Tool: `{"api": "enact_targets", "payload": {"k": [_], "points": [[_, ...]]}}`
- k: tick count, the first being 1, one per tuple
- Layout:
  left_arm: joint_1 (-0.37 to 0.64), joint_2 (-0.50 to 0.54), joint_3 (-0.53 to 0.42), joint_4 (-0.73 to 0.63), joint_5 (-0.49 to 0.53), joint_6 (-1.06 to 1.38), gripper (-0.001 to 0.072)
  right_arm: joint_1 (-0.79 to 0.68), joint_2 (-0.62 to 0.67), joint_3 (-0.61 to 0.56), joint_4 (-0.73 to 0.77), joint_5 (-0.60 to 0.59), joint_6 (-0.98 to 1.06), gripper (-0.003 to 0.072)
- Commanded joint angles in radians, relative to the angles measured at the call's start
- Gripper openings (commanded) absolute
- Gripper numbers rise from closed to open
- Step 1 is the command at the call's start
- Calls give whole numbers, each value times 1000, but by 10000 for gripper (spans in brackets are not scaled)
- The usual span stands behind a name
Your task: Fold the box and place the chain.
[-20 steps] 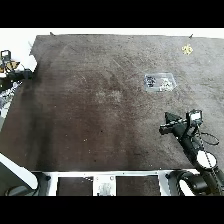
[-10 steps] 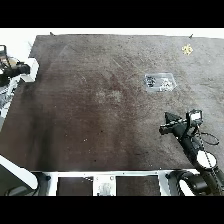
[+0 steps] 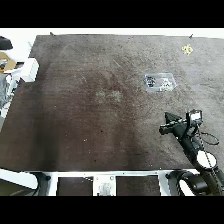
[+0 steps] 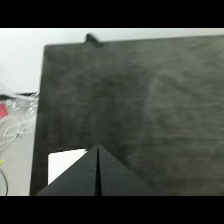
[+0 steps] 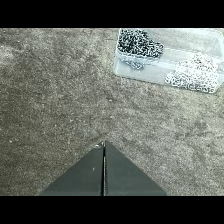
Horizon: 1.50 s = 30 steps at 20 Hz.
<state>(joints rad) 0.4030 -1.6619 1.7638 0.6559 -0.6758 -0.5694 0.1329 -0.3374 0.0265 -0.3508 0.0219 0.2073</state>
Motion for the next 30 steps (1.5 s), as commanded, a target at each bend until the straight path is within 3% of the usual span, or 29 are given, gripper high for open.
{"api": "enact_targets", "payload": {"k": [1, 3, 8, 11, 13, 15, 18, 23, 30], "points": [[-3, 151, -75, -128, -76, 55, 3, 1, 0, 0, 0, 0, 0, 3], [-10, 278, -225, -222, -2, 175, 2, 1, 0, 0, 0, 1, 0, 3], [-10, 627, -753, -605, 175, 688, 2, 1, 0, 0, 0, 1, 0, 3], [-10, 834, -1054, -854, 183, 977, 2, 1, 0, 0, 0, 0, 0, 3], [-10, 941, -1206, -1067, 184, 1098, 2, 1, 0, 0, 0, 0, 0, 3], [-10, 1049, -1329, -1120, 160, 1151, 3, 1, 0, 0, 0, 0, 0, 3], [-10, 1234, -1479, -1119, 166, 1140, 2, 1, 0, 0, 0, 1, 0, 4], [-10, 1555, -1661, -1052, 284, 1036, 3, 1, 0, 0, 0, -3, -1, 3], [-10, 1584, -1680, -1051, 175, 1035, 3, 1, 0, 0, 0, -3, -1, 3]]}}
